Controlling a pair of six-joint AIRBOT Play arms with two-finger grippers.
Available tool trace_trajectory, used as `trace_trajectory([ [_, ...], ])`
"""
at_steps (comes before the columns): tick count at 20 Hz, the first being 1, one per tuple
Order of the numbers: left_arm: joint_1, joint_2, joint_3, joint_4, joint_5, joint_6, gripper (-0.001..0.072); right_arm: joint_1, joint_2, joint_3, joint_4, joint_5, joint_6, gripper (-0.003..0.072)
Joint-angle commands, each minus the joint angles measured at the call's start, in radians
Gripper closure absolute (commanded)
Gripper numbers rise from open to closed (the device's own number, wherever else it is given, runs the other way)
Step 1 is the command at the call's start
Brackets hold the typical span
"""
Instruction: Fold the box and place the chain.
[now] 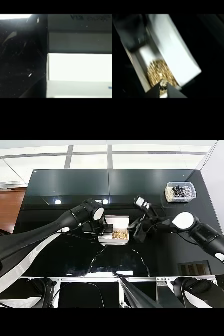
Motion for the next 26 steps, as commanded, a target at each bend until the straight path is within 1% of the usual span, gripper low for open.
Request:
trace_trajectory([
  [1,0.001,-0.001,0.001,0.003,0.002,0.000,0.0683,-0.002,0.009,0.013,0.139,-0.041,0.072,0.0290],
  [3,0.001,-0.001,0.001,0.000,0.000,0.000,0.0683,-0.032,0.010,0.014,0.062,-0.046,0.084,0.0282],
  [5,0.001,-0.001,0.000,0.000,-0.001,0.000,0.0683,-0.093,0.016,0.016,0.024,-0.008,0.084,0.0282],
  [9,0.002,-0.001,0.000,0.000,0.013,0.000,0.0683,-0.190,0.016,0.016,0.017,0.113,0.088,0.0282],
  [12,0.001,0.000,0.008,0.000,0.026,-0.011,0.0679,-0.192,0.016,0.016,0.009,0.138,0.088,0.0283],
  [13,0.000,0.003,0.018,0.001,0.021,-0.026,0.0618,-0.192,0.016,0.016,0.005,0.139,0.088,0.0283],
  [14,-0.004,0.014,0.025,0.005,0.019,-0.035,0.0487,-0.192,0.016,0.016,0.002,0.143,0.088,0.0283],
  [15,-0.007,0.032,0.027,0.016,0.020,-0.038,0.0430,-0.192,0.016,0.016,0.000,0.145,0.088,0.0283],
  [16,-0.016,0.059,0.027,0.042,0.016,-0.038,0.0393,-0.192,0.016,0.016,-0.003,0.146,0.088,0.0282],
  [17,-0.025,0.090,0.027,0.080,-0.001,-0.032,0.0393,-0.192,0.016,0.016,-0.010,0.148,0.088,0.0282],
  [20,-0.060,0.209,0.010,0.259,-0.103,0.017,0.0395,-0.192,0.016,0.016,-0.042,0.155,0.090,0.0283],
  [22,-0.063,0.317,-0.068,0.374,-0.134,0.027,0.0395,-0.192,0.016,0.016,-0.064,0.155,0.111,0.0283],
  [23,-0.045,0.378,-0.137,0.412,-0.127,0.022,0.0395,-0.192,0.016,0.016,-0.073,0.156,0.119,0.0283],
  [25,0.037,0.481,-0.287,0.410,-0.072,0.000,0.0396,-0.192,0.016,0.016,-0.080,0.156,0.144,0.0283],
  [26,0.105,0.524,-0.373,0.360,-0.008,-0.006,0.0396,-0.192,0.016,0.016,-0.080,0.156,0.154,0.0282],
])
